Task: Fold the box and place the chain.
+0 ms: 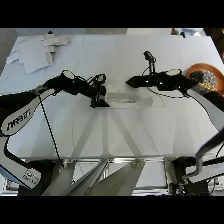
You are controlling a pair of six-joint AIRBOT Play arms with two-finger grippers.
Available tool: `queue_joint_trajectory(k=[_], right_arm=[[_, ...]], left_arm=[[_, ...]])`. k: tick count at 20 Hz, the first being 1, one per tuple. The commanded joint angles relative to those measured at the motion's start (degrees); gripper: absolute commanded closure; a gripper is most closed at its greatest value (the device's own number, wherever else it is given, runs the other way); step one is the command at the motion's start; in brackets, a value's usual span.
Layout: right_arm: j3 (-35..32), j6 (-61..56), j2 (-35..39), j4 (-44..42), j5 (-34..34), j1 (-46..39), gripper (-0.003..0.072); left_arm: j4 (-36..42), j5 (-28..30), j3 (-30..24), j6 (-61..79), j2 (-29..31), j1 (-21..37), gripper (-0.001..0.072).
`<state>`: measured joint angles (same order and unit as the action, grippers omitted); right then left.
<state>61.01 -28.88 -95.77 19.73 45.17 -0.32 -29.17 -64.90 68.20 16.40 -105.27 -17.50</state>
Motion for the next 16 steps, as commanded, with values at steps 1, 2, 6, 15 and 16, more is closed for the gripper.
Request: queue_joint_trajectory(k=[1, 2, 6, 15, 16], right_arm=[[0.04, -3.87, -0.15, 5.16, -0.50, -0.04, 0.0673], [0.07, -3.87, -0.13, 5.11, -0.26, -0.04, 0.0673], [0.09, -0.98, 3.54, 5.20, 4.31, -0.35, 0.0670], [0.15, 12.92, 26.82, 28.04, 14.67, -4.39, 0.0427], [0.15, 13.35, 27.50, 32.52, 17.09, -4.39, 0.0282]], left_arm=[[-0.04, -0.04, 0.04, 0.04, 0.00, 0.00, 0.0293], [-0.02, -0.04, 0.04, 0.04, 0.00, 0.00, 0.0293], [-0.04, -0.04, 0.04, 0.04, 0.00, 0.00, 0.0293], [-0.04, -0.04, 0.04, 0.04, 0.00, 0.00, 0.0293], [-0.04, -0.04, 0.04, 0.04, 0.00, 0.00, 0.0293]])
